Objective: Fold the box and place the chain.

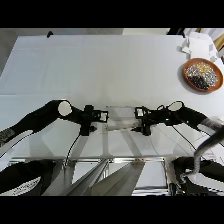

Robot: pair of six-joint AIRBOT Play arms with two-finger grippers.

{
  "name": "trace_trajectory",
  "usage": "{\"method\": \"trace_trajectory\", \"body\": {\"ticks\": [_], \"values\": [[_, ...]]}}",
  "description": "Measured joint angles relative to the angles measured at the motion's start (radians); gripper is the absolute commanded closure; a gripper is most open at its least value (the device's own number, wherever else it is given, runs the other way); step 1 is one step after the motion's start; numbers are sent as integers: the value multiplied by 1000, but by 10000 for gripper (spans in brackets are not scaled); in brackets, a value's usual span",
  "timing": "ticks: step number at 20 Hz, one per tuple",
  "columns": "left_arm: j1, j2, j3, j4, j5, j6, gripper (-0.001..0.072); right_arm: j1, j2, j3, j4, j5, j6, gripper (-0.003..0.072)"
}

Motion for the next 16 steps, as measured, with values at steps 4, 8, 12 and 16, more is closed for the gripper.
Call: {"method": "trace_trajectory", "body": {"ticks": [4,8,12,16], "values": [[-1,0,0,-63,28,76,253,0,0,0,0,0,0,286],[-21,-2,0,-122,61,144,260,0,0,0,0,0,0,286],[-29,-2,0,-143,62,159,263,0,0,0,0,0,0,286],[-34,-2,0,-150,32,132,263,0,0,0,0,0,0,286]]}}
